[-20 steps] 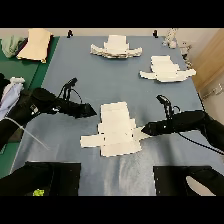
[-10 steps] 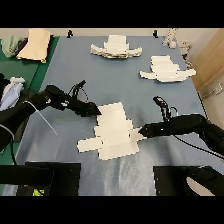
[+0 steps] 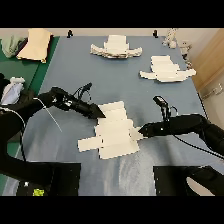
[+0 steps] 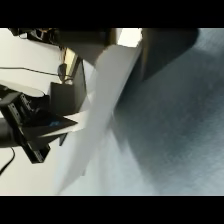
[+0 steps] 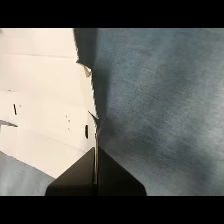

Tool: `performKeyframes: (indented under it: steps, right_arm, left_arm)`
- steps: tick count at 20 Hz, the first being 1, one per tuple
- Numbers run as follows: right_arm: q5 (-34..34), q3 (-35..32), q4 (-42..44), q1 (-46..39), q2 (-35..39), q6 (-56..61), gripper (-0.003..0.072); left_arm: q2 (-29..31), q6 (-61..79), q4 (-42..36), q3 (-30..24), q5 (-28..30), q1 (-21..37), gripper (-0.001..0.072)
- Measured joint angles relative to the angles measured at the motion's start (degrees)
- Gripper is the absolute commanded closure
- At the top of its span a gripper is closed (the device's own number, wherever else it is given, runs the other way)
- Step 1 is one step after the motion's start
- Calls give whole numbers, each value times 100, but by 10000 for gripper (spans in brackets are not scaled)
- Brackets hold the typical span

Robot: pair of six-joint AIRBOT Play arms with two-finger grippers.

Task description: Fold the box.

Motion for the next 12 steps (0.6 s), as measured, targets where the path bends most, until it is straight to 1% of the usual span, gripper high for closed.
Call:
performKeyframes:
  steps: [5, 10, 11, 12]
  right_arm:
    - [2, 0, 0, 0, 0, 2, 688]
    - [2, 0, -13, 0, 0, 0, 688]
    - [2, 0, -24, 0, 0, 0, 687]
    - [2, 0, -28, 0, 0, 0, 687]
  left_arm:
    - [-142, 173, -44, 186, -278, -76, 544]
    - [-173, 208, 186, 273, -400, -195, 548]
    - [-175, 208, 205, 282, -409, -203, 646]
    - [-177, 208, 238, 284, -424, -214, 696]
